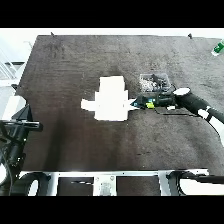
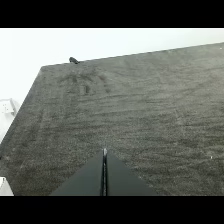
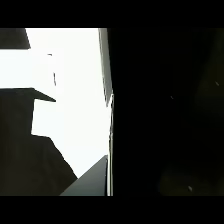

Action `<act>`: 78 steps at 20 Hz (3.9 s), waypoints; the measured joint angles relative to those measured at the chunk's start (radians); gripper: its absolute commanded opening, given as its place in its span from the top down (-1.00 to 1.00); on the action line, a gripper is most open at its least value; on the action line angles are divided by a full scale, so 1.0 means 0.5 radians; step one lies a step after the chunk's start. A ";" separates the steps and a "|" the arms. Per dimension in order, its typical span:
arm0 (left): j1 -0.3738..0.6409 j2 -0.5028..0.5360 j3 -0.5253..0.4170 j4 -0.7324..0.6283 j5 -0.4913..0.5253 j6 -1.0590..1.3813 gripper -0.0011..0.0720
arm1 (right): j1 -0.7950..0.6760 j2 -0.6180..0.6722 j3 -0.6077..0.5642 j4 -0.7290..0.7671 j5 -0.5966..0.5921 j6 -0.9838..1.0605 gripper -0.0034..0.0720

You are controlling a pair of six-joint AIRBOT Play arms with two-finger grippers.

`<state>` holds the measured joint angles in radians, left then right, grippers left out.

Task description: Fold the box and place the chain.

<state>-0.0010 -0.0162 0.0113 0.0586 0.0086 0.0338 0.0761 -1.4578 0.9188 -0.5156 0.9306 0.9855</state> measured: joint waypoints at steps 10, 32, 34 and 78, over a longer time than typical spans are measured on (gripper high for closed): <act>0.000 0.000 0.000 0.001 -0.001 0.000 0.91 | 0.124 -0.154 0.185 -0.166 -0.203 0.002 0.90; 0.000 -0.845 0.553 0.003 -0.388 -0.082 -0.62 | 0.272 0.010 -0.020 -0.129 -0.582 -0.124 0.90; 0.000 -1.199 0.772 0.006 -0.552 -0.102 -0.62 | 0.274 0.008 -0.020 -0.129 -0.584 -0.125 0.89; -0.303 -4.176 3.742 1.130 -2.723 -1.659 -0.15 | 0.274 0.008 -0.020 -0.124 -0.571 -0.164 0.89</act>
<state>-0.1524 -2.1040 1.8820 0.6235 -1.3529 -0.7956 0.2131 -1.4536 0.9089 -0.5774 0.6453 0.9035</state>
